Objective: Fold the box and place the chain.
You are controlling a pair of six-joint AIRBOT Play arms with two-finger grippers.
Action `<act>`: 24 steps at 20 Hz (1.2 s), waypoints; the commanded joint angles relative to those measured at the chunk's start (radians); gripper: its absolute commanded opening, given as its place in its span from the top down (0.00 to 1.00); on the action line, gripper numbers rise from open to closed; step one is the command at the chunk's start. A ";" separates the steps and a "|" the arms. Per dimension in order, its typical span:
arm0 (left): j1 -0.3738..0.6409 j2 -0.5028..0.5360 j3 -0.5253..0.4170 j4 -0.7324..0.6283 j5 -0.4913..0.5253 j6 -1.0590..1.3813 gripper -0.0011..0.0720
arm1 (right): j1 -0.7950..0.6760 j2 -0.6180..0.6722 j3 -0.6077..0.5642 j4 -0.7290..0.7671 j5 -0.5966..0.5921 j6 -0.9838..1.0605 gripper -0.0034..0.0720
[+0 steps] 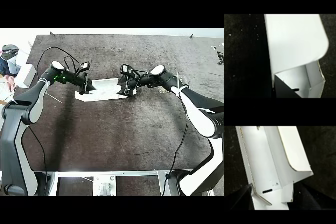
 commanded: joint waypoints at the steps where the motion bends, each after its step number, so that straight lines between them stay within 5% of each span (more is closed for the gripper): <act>1: 0.000 0.000 0.000 0.001 -0.003 0.000 0.96 | -0.011 -0.046 0.057 0.016 0.085 0.003 0.00; 16: 0.000 0.000 0.000 0.001 0.004 0.000 0.96 | -0.013 -0.126 0.058 0.061 0.174 -0.062 0.02; 24: 0.000 0.000 0.000 0.000 0.004 0.000 0.97 | -0.011 -0.238 0.232 0.040 0.277 0.022 0.02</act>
